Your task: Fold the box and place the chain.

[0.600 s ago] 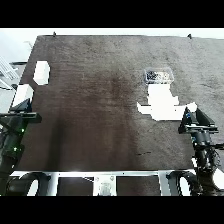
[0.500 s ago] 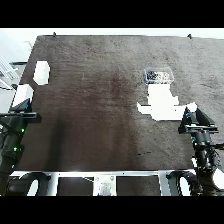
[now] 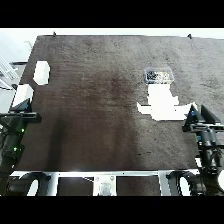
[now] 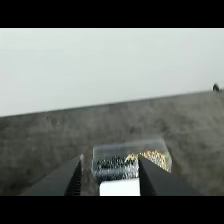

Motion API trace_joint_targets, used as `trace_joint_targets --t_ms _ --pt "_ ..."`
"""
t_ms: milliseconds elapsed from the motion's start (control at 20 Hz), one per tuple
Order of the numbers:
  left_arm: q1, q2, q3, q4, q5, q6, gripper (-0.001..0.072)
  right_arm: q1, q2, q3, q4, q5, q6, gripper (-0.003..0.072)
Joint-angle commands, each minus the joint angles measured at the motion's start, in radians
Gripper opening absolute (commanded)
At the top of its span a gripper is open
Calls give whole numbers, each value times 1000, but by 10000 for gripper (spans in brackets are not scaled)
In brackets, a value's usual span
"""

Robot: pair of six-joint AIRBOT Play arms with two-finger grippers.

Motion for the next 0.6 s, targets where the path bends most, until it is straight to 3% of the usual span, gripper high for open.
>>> trace_joint_targets --t_ms 0,150,350,400,550 --pt "0 -1 0 0 0 0 21 0 -39 111 1 -39 -114 376" --pt "0 -1 0 0 0 0 21 -2 -275 259 1 -90 -165 379" --pt "0 -1 0 0 0 0 21 -76 -719 482 5 -85 -147 365" --pt "0 -1 0 0 0 0 21 -112 -803 525 5 -58 -136 366" --pt "0 -1 0 0 0 0 21 -267 -992 616 -16 185 -36 364"
